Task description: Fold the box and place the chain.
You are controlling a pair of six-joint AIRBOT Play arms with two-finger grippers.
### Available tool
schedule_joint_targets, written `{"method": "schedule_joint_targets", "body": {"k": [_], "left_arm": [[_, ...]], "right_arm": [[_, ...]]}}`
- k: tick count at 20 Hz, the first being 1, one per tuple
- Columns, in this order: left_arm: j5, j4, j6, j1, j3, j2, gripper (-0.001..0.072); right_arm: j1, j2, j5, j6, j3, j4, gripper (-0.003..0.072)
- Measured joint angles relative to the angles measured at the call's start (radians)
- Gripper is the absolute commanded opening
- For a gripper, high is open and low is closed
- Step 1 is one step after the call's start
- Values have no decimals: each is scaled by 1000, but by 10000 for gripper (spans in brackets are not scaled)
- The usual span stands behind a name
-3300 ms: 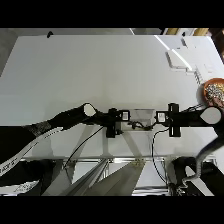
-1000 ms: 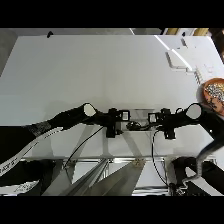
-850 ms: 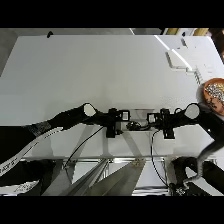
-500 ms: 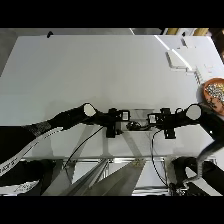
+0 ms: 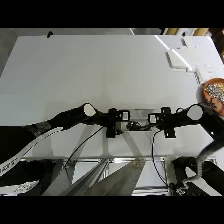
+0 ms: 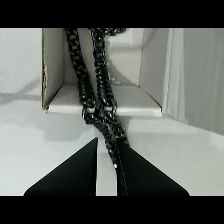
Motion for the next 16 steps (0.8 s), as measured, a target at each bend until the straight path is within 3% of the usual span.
{"method": "schedule_joint_targets", "body": {"k": [3,5,9,16], "left_arm": [[0,0,0,0,0,0,132],[0,0,0,0,0,0,132],[0,0,0,0,0,0,132],[0,0,0,0,0,0,132]], "right_arm": [[0,-27,-6,-11,0,24,98],[0,-35,-5,-18,0,28,14],[0,-31,13,23,0,18,14],[2,197,98,190,13,-39,14]]}}
